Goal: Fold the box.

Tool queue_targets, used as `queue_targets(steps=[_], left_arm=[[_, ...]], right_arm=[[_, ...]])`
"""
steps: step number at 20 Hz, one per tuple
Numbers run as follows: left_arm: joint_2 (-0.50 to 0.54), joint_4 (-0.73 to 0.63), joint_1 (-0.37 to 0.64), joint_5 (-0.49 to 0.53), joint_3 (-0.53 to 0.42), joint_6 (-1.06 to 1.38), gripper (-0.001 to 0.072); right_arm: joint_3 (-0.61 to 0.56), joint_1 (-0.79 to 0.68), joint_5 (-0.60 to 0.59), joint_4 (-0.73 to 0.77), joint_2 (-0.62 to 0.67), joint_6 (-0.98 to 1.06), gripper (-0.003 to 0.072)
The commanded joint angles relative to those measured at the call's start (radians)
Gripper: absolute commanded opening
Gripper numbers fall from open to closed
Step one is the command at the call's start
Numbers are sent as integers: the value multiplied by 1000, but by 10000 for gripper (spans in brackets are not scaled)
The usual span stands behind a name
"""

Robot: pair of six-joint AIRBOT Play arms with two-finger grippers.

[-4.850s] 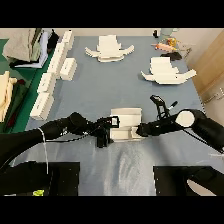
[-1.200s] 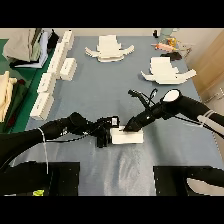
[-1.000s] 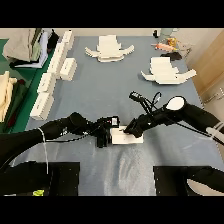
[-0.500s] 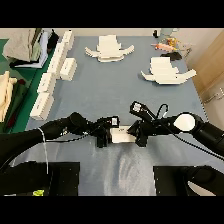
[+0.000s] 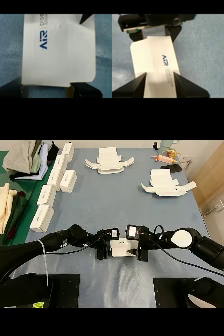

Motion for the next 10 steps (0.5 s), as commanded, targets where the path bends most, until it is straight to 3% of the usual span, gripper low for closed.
queue_targets(steps=[1,6,10], left_arm=[[0,0,0,0,1,0,519],[0,0,0,0,0,0,519],[0,0,0,0,0,0,519]], right_arm=[[0,32,-11,-45,-27,-45,595],[1,56,-127,-198,-34,-60,593],[2,58,-145,-208,-32,-76,584]])
